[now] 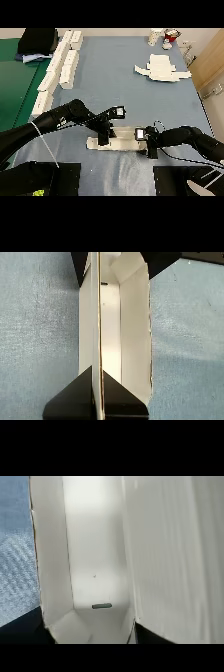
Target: Fold the box.
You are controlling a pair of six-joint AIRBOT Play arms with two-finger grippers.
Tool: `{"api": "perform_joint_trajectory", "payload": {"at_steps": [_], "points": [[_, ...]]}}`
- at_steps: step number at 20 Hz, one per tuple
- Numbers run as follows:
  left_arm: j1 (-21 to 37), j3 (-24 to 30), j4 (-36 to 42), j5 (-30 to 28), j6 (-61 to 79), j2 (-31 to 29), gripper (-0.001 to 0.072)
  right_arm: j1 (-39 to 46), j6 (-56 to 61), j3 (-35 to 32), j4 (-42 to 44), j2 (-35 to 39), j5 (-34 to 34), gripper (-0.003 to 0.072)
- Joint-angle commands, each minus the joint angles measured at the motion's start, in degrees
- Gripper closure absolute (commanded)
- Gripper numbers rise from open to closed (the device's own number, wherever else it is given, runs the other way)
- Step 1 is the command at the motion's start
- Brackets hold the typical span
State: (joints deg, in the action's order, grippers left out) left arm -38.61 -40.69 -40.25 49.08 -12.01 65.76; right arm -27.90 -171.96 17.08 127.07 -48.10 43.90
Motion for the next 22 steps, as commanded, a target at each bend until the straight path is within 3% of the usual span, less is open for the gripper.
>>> {"api": "perform_joint_trajectory", "payload": {"at_steps": [1,4,8,9,12,22], "points": [[0.0,0.0,0.0,0.0,0.0,0.0,0.0694,0.1,0.0,-0.2,0.1,-0.9,-0.5,0.0128],[0.0,0.0,0.0,0.0,0.0,0.0,0.0694,0.1,0.0,-0.2,-0.2,-1.2,-0.5,0.0178],[0.0,0.0,0.0,0.0,0.0,0.0,0.0694,0.1,0.0,-0.2,-0.5,-1.2,-0.5,0.0177],[0.0,0.0,0.0,0.0,0.0,0.0,0.0694,0.1,0.0,-0.2,-0.7,-1.2,-0.5,0.017],[0.0,0.0,0.0,0.0,0.0,0.0,0.0694,0.1,0.0,-0.1,-0.5,-0.8,-0.4,0.0025],[0.0,0.0,0.0,0.0,0.0,0.0,0.0694,0.1,0.1,-0.3,0.3,1.0,-0.5,0.0032]]}}
